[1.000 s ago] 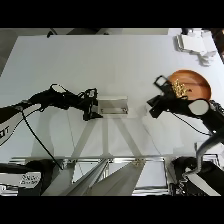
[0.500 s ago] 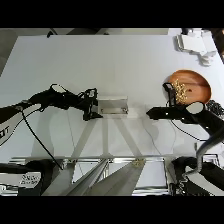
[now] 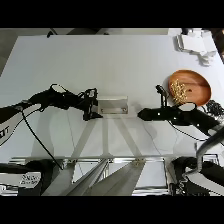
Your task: Fold the box and place the chain.
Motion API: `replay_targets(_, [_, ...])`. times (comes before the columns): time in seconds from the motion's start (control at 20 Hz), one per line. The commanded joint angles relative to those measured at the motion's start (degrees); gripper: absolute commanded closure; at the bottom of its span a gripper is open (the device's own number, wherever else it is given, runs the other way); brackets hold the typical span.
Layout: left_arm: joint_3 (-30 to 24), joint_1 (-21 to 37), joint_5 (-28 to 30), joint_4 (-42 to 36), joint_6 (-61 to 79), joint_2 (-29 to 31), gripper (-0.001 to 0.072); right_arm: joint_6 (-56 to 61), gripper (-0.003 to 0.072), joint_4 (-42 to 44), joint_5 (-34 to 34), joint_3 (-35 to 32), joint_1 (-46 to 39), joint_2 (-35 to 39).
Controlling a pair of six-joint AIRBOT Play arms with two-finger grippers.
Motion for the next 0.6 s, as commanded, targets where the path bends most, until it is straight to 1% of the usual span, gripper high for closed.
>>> replay_targets(0.0, [0.0,0.0,0.0,0.0,0.0,0.0,0.0498,-4.9,0.0677,9.4,2.4,0.0,0.5,-0.3])
replay_targets(0.05, [0.0,0.0,0.0,0.0,0.0,0.0,0.0498,-5.0,0.0665,10.5,2.5,0.0,1.1,-0.3])
replay_targets(0.1, [0.0,0.0,0.0,0.0,0.0,0.0,0.0498,-5.0,0.0619,11.3,2.4,0.0,1.7,-0.3])
replay_targets(0.15, [0.0,0.0,0.0,0.0,0.0,0.0,0.0498,-5.0,0.0618,11.9,2.3,0.0,2.3,-0.3])
replay_targets(0.2, [0.0,0.0,0.0,0.0,0.0,0.0,0.0498,-5.1,0.0582,12.3,2.2,0.0,2.9,-0.3])
replay_targets(0.25, [0.0,0.0,0.0,0.0,0.0,0.0,0.0498,-5.8,0.0500,12.9,2.2,0.0,3.3,-0.3])
replay_targets(0.45, [0.0,0.0,0.0,0.0,0.0,0.0,0.0498,-7.3,0.0478,15.4,1.3,0.0,3.7,-0.3])
replay_targets(0.5, [0.0,0.0,0.0,0.0,0.0,0.0,0.0498,-7.9,0.0421,15.4,1.0,0.0,3.7,-0.3])
replay_targets(0.55, [0.0,0.0,0.0,0.0,0.0,0.0,0.0498,-7.9,0.0336,15.4,0.6,0.0,3.7,-0.3])
